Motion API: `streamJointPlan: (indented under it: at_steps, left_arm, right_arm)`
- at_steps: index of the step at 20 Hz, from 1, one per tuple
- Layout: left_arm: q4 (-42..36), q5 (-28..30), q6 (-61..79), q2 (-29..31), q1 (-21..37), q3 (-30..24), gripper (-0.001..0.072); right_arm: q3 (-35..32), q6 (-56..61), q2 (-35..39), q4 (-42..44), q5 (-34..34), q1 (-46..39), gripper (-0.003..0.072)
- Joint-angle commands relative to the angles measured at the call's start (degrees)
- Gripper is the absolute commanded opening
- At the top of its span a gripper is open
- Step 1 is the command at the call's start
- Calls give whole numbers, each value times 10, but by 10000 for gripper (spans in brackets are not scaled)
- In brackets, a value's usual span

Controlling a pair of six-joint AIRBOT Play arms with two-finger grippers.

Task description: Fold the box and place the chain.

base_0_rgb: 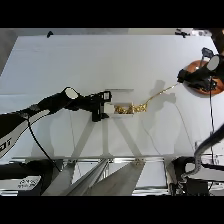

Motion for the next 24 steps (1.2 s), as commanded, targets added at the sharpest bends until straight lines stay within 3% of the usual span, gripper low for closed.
streamJointPlan:
  at_steps: [1,4,9,14,16,18,20,24]
  left_arm:
    - [0,0,0,0,0,1,508]
    - [0,0,0,0,0,1,508]
    - [0,0,0,0,0,1,508]
    - [0,0,0,0,0,1,508]
    - [0,0,0,0,0,1,508]
    - [0,0,0,0,0,1,508]
    - [0,0,0,0,0,1,508]
    - [0,0,0,0,0,1,508]
  right_arm:
    - [0,67,-56,12,-82,-21,584]
    - [0,146,-89,-9,-113,-21,584]
    - [0,161,-99,-20,-202,-21,545]
    - [0,185,-117,-51,-210,-21,521]
    - [0,178,-119,-51,-210,-21,163]
    - [0,175,-118,-51,-204,-21,57]
    - [0,157,-115,-49,-185,-21,11]
    - [0,78,-88,-48,-121,-20,10]
